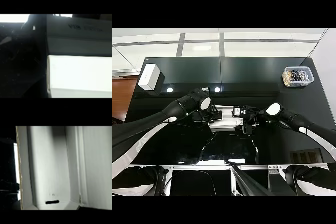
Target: Fold the box and place the chain.
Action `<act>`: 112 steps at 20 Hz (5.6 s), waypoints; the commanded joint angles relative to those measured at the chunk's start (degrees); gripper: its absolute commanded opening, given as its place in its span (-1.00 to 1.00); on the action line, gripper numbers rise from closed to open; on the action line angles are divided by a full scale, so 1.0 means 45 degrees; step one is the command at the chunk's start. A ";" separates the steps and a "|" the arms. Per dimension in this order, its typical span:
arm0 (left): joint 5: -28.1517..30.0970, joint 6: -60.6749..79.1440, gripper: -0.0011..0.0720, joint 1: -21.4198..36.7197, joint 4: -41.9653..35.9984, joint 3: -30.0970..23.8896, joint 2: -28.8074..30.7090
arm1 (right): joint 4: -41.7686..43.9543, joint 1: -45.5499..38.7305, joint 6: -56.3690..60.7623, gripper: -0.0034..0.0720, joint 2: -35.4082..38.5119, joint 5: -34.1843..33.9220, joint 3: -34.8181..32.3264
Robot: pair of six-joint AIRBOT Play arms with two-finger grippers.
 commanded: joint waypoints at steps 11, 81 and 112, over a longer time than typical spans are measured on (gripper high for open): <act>-0.0015 0.0063 -0.81 0.0000 -0.0049 0.0005 -0.0034 | 0.0029 0.0005 0.0029 0.26 -0.0010 0.0005 0.0005; -0.0413 0.0753 -0.90 0.0024 -0.0301 0.0005 -0.0034 | -0.1370 -0.7427 1.8865 -0.87 0.0996 0.4969 -0.0908; -0.0325 0.0748 -0.90 0.0024 -0.0301 0.0005 -0.0034 | 0.0602 -0.1938 1.6820 -0.21 -0.0034 0.5416 0.2069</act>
